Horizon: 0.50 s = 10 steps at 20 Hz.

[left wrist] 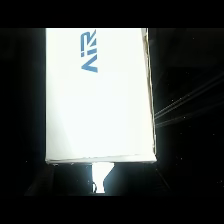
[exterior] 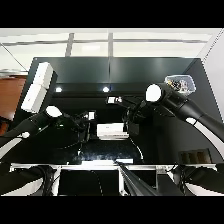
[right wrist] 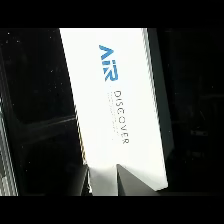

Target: Fold the box and place the chain.

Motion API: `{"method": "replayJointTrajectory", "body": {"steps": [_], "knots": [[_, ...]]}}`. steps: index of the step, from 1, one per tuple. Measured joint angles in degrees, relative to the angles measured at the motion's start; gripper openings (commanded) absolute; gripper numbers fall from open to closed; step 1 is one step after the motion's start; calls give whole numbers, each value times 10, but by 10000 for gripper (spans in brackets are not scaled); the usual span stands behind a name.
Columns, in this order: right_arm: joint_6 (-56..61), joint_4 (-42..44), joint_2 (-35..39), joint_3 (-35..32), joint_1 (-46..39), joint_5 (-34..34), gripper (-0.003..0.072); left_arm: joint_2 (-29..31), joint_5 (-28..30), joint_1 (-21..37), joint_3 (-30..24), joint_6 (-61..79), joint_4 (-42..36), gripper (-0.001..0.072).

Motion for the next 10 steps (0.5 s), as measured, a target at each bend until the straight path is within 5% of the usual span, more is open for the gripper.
{"method": "replayJointTrajectory", "body": {"steps": [10], "knots": [[7, -2, 0, -9, 20, -11, 210, 0, 0, 0, 0, 1, 1, 369]]}}
